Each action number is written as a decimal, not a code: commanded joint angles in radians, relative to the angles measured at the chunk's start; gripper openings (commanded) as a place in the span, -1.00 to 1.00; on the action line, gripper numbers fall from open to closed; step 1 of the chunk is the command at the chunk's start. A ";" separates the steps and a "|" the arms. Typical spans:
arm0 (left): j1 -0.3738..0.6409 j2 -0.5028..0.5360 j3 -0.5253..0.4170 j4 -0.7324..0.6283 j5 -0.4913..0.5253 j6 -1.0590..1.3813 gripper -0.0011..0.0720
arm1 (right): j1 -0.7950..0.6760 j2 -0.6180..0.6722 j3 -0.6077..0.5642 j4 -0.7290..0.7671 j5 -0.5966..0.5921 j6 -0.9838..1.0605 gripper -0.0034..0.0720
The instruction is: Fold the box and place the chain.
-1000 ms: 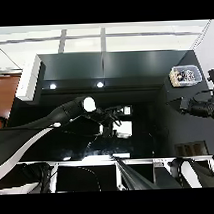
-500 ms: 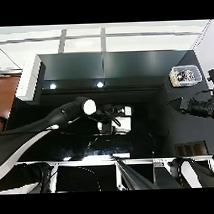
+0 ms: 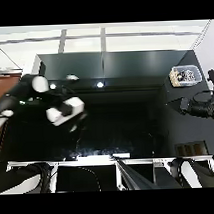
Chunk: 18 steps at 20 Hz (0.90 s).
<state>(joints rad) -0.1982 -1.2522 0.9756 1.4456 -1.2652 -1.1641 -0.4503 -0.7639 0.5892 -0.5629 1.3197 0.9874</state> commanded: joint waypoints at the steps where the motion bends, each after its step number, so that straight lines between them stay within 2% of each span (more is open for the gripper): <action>1: 0.318 0.043 -0.020 0.060 -0.160 -0.194 -0.39 | 0.000 0.001 0.000 0.000 0.004 -0.001 -0.90; 5: 0.583 0.047 -0.020 0.057 -0.134 -0.202 -0.39 | 0.000 0.001 0.000 0.000 0.004 -0.001 -0.90; 8: 0.688 0.045 -0.020 0.054 -0.035 -0.201 -0.39 | -0.001 0.001 0.000 0.000 0.004 -0.001 -0.90; 11: 0.731 0.032 -0.020 0.051 0.148 -0.195 -0.37 | -0.001 0.001 0.000 0.000 0.003 -0.001 -0.90; 13: 0.729 0.013 -0.020 -0.016 0.262 -0.048 -0.37 | 0.000 0.001 0.000 0.000 -0.006 -0.001 -0.90; 15: 0.726 -0.010 -0.020 -0.105 0.306 0.188 -0.37 | -0.001 0.001 0.000 0.000 -0.023 0.000 -0.90; 18: 0.727 -0.065 -0.019 -0.098 0.373 0.196 -0.37 | -0.001 0.001 0.000 0.000 -0.039 0.000 -0.90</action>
